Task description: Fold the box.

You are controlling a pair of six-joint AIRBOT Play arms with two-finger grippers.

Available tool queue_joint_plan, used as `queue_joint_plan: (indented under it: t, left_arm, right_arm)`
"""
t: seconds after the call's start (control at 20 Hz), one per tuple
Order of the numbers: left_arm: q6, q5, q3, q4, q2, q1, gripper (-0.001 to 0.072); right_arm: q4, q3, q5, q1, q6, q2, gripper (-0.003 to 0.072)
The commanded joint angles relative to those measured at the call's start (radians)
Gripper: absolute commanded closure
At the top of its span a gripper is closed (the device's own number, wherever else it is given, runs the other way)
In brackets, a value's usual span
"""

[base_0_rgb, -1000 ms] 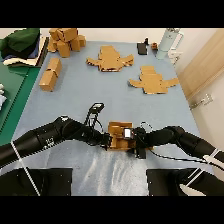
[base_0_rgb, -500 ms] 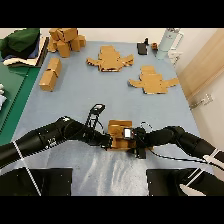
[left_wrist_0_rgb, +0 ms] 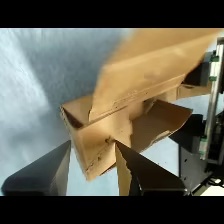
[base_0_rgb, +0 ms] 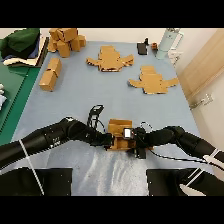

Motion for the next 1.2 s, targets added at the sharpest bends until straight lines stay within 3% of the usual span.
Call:
queue_joint_plan:
  t: [0.0, 0.15, 0.5, 0.7, 1.0, 1.05, 1.1, 1.15]
  left_arm:
    - [-0.237, -0.055, 0.061, 0.144, -0.054, -0.051, 0.0301]
    - [-0.471, -0.18, 0.166, 0.34, -0.111, -0.106, 0.0301]
    - [-0.679, -0.388, 0.357, 0.485, -0.294, -0.195, 0.0301]
    - [-0.693, -0.386, 0.37, 0.477, -0.359, -0.194, 0.0301]
    - [-0.692, -0.36, 0.37, 0.478, -0.362, -0.194, 0.0305]
    - [-0.693, -0.354, 0.37, 0.478, -0.362, -0.194, 0.04]
    - [-0.687, -0.342, 0.37, 0.478, -0.362, -0.194, 0.0703]
    - [-0.685, -0.322, 0.37, 0.478, -0.362, -0.194, 0.0694]
  right_arm:
    - [0.0, 0.001, 0.0, 0.001, 0.0, 0.0, 0.0226]
    - [0.0, 0.001, 0.0, 0.001, 0.0, 0.0, 0.0226]
    - [0.0, 0.001, 0.0, 0.001, 0.0, 0.0, 0.0226]
    - [0.0, 0.001, 0.0, 0.001, 0.0, 0.0, 0.0227]
    - [0.0, 0.001, 0.0, 0.001, 0.0, 0.0, 0.0226]
    - [0.0, 0.001, 0.0, 0.001, 0.0, 0.0, 0.0227]
    - [0.0, 0.001, 0.0, 0.001, 0.0, 0.0, 0.0226]
    - [0.0, 0.001, 0.0, 0.001, 0.0, 0.0, 0.0226]
